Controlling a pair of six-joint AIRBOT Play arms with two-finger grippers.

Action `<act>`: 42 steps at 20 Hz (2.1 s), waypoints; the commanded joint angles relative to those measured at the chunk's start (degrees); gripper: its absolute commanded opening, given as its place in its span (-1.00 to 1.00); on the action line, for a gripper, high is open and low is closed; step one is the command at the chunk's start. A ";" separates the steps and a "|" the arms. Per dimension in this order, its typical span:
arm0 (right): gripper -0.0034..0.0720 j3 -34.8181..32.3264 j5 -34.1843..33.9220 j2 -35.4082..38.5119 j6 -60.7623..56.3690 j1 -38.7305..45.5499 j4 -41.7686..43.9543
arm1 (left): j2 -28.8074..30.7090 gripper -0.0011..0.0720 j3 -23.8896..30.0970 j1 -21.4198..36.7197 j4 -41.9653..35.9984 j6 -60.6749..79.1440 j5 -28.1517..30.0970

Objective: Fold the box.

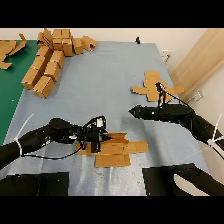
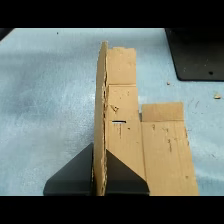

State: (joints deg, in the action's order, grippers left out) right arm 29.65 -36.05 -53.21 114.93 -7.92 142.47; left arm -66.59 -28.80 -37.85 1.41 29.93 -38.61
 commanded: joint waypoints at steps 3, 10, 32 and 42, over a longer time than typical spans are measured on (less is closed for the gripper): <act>0.05 0.02 -0.66 0.02 0.24 -0.02 -0.37 | -0.02 -0.93 0.00 0.00 0.04 -3.02 -0.07; -0.90 0.02 -0.66 0.02 2.27 -0.02 -1.33 | 0.04 -0.93 -0.02 0.00 0.00 -3.02 0.00; -0.91 -6.80 -22.03 31.19 2.27 -9.66 -16.09 | 0.02 -0.93 -0.07 0.00 -0.17 -2.95 -0.85; -0.91 -10.58 -17.59 35.12 -17.79 -50.95 -50.31 | 0.04 -0.93 -0.07 0.00 -0.17 -2.95 -0.85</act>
State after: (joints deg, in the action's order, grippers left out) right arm 19.40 -56.31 -17.98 107.90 -46.68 108.86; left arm -66.59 -28.80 -37.87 1.23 26.98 -39.46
